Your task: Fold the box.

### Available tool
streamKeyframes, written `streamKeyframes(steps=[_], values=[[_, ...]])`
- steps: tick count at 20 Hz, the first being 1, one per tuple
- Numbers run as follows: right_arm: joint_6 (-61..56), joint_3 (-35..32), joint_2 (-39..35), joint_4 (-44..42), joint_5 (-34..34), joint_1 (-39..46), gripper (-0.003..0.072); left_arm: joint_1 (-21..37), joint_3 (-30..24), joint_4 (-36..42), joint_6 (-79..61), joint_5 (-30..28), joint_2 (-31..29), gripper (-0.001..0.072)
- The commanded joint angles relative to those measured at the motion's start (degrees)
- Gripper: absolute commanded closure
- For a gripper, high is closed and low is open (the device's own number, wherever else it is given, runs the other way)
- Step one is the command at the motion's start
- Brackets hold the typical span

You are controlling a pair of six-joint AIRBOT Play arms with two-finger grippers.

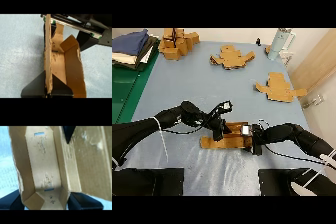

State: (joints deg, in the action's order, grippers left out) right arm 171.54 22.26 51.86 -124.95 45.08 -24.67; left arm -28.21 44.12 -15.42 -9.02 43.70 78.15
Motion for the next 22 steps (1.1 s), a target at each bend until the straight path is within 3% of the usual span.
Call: streamKeyframes(steps=[1,17,19,21,22], values=[[-0.1,0.0,-0.4,0.2,0.4,-0.1,-0.0020,0.0,0.0,0.0,0.0,-0.1,0.0,0.0695],[-0.1,0.2,1.7,-0.5,-1.1,-0.1,-0.0015,0.0,0.0,0.0,0.0,-0.1,0.0,0.0694],[-0.1,0.5,1.7,-0.5,-1.0,-0.1,0.0071,0.0,0.0,0.0,0.0,-0.1,0.0,0.0694],[-0.1,0.7,1.7,-0.4,-1.0,-0.1,0.0074,0.0,0.0,0.0,0.0,-0.1,0.0,0.0695],[-0.1,0.6,1.7,-0.4,-1.0,-0.1,0.0117,0.0,0.0,0.0,0.0,-0.1,0.0,0.0695]])
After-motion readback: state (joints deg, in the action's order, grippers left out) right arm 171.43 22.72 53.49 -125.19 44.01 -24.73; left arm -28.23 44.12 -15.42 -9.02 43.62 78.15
